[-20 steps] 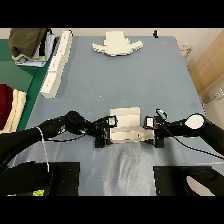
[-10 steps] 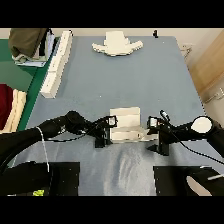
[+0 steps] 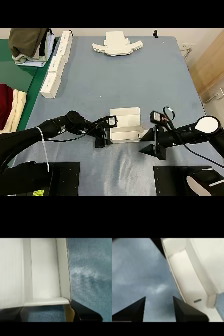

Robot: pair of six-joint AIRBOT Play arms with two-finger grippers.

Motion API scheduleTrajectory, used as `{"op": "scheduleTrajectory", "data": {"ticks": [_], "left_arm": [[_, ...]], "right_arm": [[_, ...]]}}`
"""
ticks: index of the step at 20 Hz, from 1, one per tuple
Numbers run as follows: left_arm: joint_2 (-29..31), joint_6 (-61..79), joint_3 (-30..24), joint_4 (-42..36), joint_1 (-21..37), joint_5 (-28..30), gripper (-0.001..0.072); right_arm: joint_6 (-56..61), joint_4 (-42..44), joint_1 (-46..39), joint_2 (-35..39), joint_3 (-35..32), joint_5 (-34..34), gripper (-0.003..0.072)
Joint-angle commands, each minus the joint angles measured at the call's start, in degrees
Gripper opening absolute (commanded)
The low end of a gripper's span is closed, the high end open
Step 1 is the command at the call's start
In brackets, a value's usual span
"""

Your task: Fold the box.

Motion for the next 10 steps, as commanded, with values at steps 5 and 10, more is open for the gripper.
{"op": "scheduleTrajectory", "data": {"ticks": [5,10], "left_arm": [[0.07,0.02,0.02,0.00,-0.02,0.00,0.0522],[0.04,0.04,0.02,0.00,-0.02,0.02,0.0522]], "right_arm": [[19.63,29.09,0.04,0.09,0.04,-3.67,0.0521],[22.95,39.01,0.07,0.09,0.02,-6.01,0.0521]]}}
